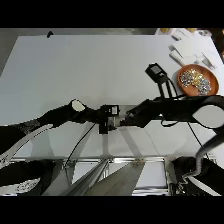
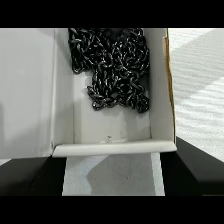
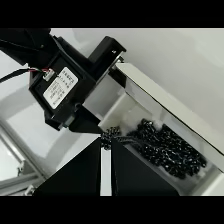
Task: Fold the box and place the chain.
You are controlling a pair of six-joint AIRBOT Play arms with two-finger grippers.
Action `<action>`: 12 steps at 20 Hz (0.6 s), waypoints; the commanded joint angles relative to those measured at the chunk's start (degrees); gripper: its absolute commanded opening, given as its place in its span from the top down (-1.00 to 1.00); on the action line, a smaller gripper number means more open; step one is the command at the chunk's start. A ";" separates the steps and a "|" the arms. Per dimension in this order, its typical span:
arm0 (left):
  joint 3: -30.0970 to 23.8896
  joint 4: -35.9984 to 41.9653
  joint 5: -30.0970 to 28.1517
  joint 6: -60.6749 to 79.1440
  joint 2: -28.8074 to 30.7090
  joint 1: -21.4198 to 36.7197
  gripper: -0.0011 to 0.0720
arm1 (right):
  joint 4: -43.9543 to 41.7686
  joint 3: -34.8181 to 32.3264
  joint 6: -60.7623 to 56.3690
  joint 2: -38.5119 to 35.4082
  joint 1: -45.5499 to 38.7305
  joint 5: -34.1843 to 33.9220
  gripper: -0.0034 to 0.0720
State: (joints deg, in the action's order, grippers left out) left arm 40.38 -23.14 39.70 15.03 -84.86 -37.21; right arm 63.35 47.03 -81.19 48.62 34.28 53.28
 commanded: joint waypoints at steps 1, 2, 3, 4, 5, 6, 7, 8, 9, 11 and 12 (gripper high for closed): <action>-0.02 0.00 -0.02 0.00 0.04 -0.02 0.09 | -0.66 -0.02 0.76 6.78 2.69 -3.19 0.86; -0.02 -0.02 -0.02 0.00 0.04 -0.02 0.09 | -0.72 0.00 0.74 8.17 2.82 -3.15 0.80; -0.02 0.00 -0.02 0.00 0.04 -0.02 0.09 | -0.92 0.00 0.74 9.07 2.86 -3.15 0.57; -0.02 -0.02 -0.02 0.02 0.04 -0.02 0.09 | -0.90 0.04 1.33 9.33 2.86 -3.26 0.35; -0.02 0.00 -0.02 0.00 0.04 -0.02 0.09 | -0.83 0.59 2.86 9.33 2.84 -2.80 0.27; -0.02 -0.02 0.00 0.00 0.04 -0.02 0.09 | -0.63 1.62 3.80 9.35 2.80 -1.95 0.27; -0.02 -0.02 -0.02 0.00 0.04 -0.02 0.09 | -0.26 3.06 3.85 9.35 2.47 -0.90 0.27; -0.02 0.00 -0.02 0.00 0.04 -0.02 0.09 | -0.13 5.05 4.22 9.38 1.49 0.46 0.28; -0.02 0.00 -0.02 0.00 0.04 -0.02 0.09 | -0.15 6.97 5.44 9.38 0.09 1.70 0.38; -0.02 0.00 0.00 0.00 0.04 -0.02 0.09 | -0.13 10.60 8.57 9.38 -4.68 3.89 0.86; -0.02 0.00 -0.02 0.00 0.04 -0.02 0.09 | -0.15 11.41 9.60 9.38 -7.37 4.22 0.87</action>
State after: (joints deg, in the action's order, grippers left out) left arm 40.38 -23.14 39.70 15.00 -84.86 -37.21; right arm 63.05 54.78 -75.18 57.74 31.86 54.74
